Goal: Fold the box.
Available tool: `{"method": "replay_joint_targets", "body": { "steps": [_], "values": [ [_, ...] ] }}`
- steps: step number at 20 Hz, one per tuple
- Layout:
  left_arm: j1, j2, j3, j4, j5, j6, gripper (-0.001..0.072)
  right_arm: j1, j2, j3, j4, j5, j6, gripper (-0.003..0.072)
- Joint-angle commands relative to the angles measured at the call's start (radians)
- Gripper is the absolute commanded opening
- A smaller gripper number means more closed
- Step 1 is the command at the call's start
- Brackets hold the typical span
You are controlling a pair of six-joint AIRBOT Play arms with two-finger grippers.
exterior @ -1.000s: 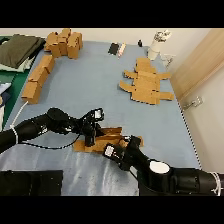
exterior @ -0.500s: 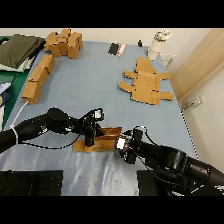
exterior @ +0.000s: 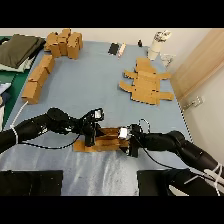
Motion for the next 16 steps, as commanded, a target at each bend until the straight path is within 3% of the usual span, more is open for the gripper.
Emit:
{"method": "replay_joint_targets", "body": {
  "steps": [1, 5, 16],
  "values": [
    [0.001, 0.0, 0.0, 0.0, 0.0, 0.0, 0.0013, -0.095, -0.14, 0.09, 0.143, -0.151, -0.227, 0.0713],
    [0.001, 0.0, 0.0, 0.0, 0.0, 0.0, 0.0013, -0.102, -0.253, 0.142, 0.14, -0.177, -0.215, 0.0711],
    [0.001, 0.0, 0.0, 0.0, 0.0, 0.0, 0.0013, -0.083, -0.299, 0.142, 0.124, -0.179, -0.216, 0.0697]
  ]
}}
